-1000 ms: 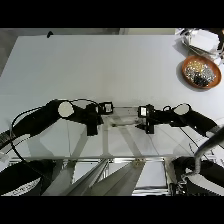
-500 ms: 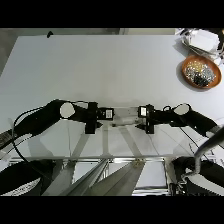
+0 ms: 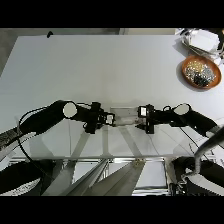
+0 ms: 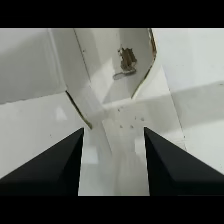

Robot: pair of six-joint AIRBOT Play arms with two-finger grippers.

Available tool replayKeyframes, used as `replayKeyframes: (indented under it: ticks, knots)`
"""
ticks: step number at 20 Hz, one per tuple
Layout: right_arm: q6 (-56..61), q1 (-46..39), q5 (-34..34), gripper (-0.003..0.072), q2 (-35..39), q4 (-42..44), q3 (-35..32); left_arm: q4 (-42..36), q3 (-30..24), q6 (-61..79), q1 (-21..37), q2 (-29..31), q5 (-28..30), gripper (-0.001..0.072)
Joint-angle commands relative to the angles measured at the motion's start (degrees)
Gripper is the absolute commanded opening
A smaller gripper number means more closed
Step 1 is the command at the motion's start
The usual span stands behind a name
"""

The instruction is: Fold the box and place the chain.

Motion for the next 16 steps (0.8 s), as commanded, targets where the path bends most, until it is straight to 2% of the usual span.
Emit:
replayKeyframes:
  ticks: [1,6,7,8,12,13,14,16]
  knots:
    - [0.0,0.0,0.0,0.0335,0.0,0.0,0.0,-2.9,0.0,2.4,-0.6,-0.2,1.3,0.0412]
    - [0.0,0.0,0.0,0.0335,0.1,0.0,0.0,-4.3,0.0,3.7,-2.3,-2.6,1.2,0.0409]
    - [0.0,0.0,0.0,0.0335,0.0,0.0,0.0,-4.7,0.0,3.7,-2.4,-2.8,1.3,0.0386]
    - [0.0,0.0,0.0,0.0335,0.0,0.0,0.0,-4.9,0.0,3.7,-2.4,-2.8,1.4,0.0320]
    - [0.0,0.0,0.0,0.0335,0.1,0.0,0.0,-7.2,0.0,3.7,-2.4,-2.8,3.7,0.0310]
    - [0.0,0.0,0.0,0.0335,0.0,0.0,0.0,-7.8,0.0,3.6,-2.5,-2.8,4.8,0.0283]
    - [0.0,0.0,0.0,0.0335,0.0,0.0,0.0,-8.2,0.0,3.6,-2.7,-2.8,5.9,0.0195]
    - [0.0,0.0,0.0,0.0335,0.1,0.0,0.0,-10.0,0.0,3.6,-3.5,-2.8,8.1,0.0192]
